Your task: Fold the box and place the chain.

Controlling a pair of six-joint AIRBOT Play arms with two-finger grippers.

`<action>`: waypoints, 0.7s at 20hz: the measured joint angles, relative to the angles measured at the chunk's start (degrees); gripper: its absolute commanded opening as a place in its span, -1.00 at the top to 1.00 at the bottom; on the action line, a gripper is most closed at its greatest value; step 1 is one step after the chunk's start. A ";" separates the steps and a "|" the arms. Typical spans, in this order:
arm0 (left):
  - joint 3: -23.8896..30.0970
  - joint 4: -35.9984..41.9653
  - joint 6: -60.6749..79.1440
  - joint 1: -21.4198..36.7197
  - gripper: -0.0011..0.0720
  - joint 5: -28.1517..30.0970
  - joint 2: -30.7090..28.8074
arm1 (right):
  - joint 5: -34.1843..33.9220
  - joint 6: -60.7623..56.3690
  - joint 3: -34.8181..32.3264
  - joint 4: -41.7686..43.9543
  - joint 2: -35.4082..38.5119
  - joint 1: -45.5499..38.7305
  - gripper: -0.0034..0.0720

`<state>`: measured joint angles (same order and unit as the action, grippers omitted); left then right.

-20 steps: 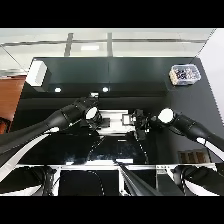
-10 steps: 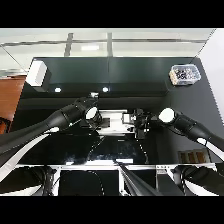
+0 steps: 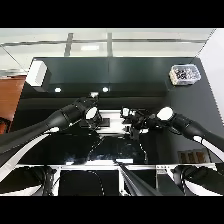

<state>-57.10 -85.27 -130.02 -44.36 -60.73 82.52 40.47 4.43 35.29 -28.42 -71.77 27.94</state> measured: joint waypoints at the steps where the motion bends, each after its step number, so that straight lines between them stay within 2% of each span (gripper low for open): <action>1: 0.00 0.02 0.00 0.00 0.89 0.02 0.00 | 0.20 -0.07 0.00 0.59 -0.17 0.00 0.51; 2: 0.00 0.02 0.00 0.00 0.89 0.04 0.00 | 0.22 -0.02 0.02 0.90 -0.31 0.00 -0.15; 3: 0.00 0.02 0.00 0.00 0.89 0.07 0.00 | 0.15 0.00 0.02 1.09 -0.44 0.00 -0.27; 4: 0.00 0.04 0.00 0.00 0.89 0.09 0.00 | -0.02 0.04 0.02 1.22 -0.48 0.00 0.25; 5: 0.00 0.04 -0.04 0.00 0.89 0.09 0.00 | -0.04 -0.15 0.02 1.22 -0.55 0.00 -0.09; 6: 0.00 0.04 -0.04 0.00 0.89 0.09 0.00 | -0.17 -0.24 0.02 1.29 -0.59 0.00 -0.18; 7: 0.00 0.04 -0.04 0.00 0.89 0.11 0.00 | -0.24 -0.26 0.02 1.40 -0.59 0.00 0.51; 8: 0.00 0.04 -0.04 0.00 0.89 0.11 0.00 | -0.24 -0.72 0.02 1.36 -0.59 -0.02 0.85; 11: 0.00 0.04 -0.02 0.00 0.89 0.17 0.00 | 2.16 -7.21 0.07 0.31 0.37 -1.27 0.87; 14: 0.00 0.13 -0.09 0.07 0.89 0.24 0.00 | 10.03 -27.82 1.81 -7.04 4.31 -6.21 0.87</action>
<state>-57.10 -85.14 -130.10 -44.29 -60.49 82.52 50.50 -23.40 37.10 -35.46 -67.46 21.74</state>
